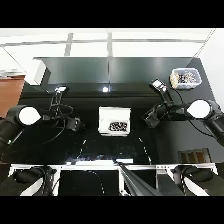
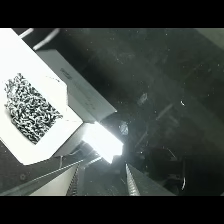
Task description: Fold the box and place the chain.
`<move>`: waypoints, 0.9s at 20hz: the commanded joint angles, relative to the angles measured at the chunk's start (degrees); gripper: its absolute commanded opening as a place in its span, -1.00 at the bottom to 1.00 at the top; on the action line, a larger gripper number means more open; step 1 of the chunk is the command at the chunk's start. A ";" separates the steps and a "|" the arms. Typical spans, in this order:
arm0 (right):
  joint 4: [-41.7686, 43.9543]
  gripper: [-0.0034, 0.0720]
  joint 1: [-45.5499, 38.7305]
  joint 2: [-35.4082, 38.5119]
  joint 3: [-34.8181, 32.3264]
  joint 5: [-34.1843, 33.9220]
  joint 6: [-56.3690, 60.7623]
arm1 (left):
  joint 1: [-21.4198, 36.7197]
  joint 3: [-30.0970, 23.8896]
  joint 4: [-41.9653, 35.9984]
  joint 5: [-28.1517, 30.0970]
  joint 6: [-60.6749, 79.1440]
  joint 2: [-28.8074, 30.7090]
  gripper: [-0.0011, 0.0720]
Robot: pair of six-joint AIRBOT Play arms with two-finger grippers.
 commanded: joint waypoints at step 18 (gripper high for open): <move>0.15 0.03 -0.02 -0.04 0.04 0.28 4.85 | -1.53 5.79 -23.50 1.11 85.83 -27.56 0.98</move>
